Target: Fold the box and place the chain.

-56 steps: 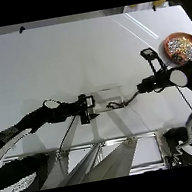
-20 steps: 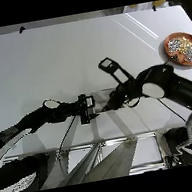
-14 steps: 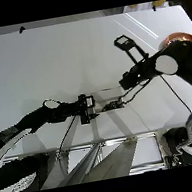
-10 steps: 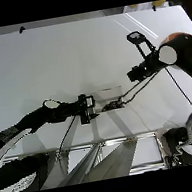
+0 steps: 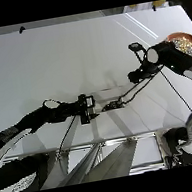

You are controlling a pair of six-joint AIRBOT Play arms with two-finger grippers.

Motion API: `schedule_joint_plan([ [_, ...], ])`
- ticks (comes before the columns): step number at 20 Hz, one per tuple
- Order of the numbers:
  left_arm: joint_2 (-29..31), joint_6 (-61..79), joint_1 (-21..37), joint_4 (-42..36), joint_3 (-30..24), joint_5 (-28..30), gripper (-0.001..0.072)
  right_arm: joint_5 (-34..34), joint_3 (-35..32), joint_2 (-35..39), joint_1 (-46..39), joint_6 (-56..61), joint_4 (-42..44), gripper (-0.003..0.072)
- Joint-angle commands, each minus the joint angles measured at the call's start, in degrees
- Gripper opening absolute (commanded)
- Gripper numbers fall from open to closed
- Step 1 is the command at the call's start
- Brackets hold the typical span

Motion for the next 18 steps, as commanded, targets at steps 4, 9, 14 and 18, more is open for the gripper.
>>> schedule_joint_plan([
  [4,0.02,0.00,-0.02,0.00,0.00,0.00,0.0210,-0.52,-0.55,-4.59,-0.20,3.08,-0.02,0.0397],
  [9,0.02,0.00,-0.02,0.00,0.00,0.00,0.0210,-0.59,-0.55,-6.14,-0.20,3.08,-0.02,0.0323],
  [14,0.02,-0.02,-0.02,0.00,0.00,0.00,0.0210,-0.02,-0.55,-5.07,0.63,-0.17,-0.07,0.0017],
  [18,0.02,0.00,-0.02,0.02,0.00,0.00,0.0210,0.20,-0.55,1.27,3.02,-1.22,-0.24,0.0017],
])
